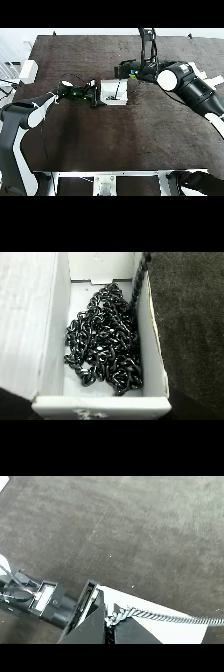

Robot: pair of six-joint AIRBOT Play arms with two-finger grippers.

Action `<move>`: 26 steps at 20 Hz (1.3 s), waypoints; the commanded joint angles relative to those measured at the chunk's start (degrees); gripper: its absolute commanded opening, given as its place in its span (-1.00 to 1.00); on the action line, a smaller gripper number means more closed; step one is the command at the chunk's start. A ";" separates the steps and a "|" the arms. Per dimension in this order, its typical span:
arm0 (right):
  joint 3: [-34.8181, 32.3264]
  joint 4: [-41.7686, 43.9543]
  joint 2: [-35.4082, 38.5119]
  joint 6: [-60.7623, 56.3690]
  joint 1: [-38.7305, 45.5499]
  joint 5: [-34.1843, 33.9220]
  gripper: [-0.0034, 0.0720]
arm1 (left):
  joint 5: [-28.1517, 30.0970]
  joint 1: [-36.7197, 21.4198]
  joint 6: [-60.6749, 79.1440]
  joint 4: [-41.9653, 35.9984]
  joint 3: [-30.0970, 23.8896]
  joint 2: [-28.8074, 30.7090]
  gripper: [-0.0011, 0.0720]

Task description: Fold the box and place the chain.

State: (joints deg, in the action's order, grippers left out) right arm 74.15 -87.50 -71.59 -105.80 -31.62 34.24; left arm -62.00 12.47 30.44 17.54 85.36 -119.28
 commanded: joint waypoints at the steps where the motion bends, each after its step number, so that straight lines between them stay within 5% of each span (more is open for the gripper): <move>1: -2.97 0.02 0.02 -2.29 -0.83 -1.68 -0.88 | 0.02 -0.02 0.00 0.00 0.00 0.04 -0.21; 6: -6.43 0.02 -0.02 -5.01 -1.20 -2.32 -0.88 | 0.02 -0.02 0.00 0.00 0.00 0.04 -0.21; 11: -7.17 -12.28 0.09 -9.77 0.76 -2.29 -0.88 | 0.02 -0.02 0.00 0.00 0.00 0.04 -0.21; 17: -6.36 -15.19 0.11 -9.73 4.94 -2.23 -0.88 | 0.02 -0.02 0.00 0.00 0.00 0.04 -0.21; 26: -6.45 -13.64 -2.27 -14.45 -4.31 -4.61 -0.88 | 0.02 -0.02 0.00 0.00 0.00 0.04 -0.21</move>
State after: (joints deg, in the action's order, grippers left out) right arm 67.72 -101.38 -72.62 -117.78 -33.28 31.29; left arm -62.00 12.47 30.41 17.54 85.36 -119.28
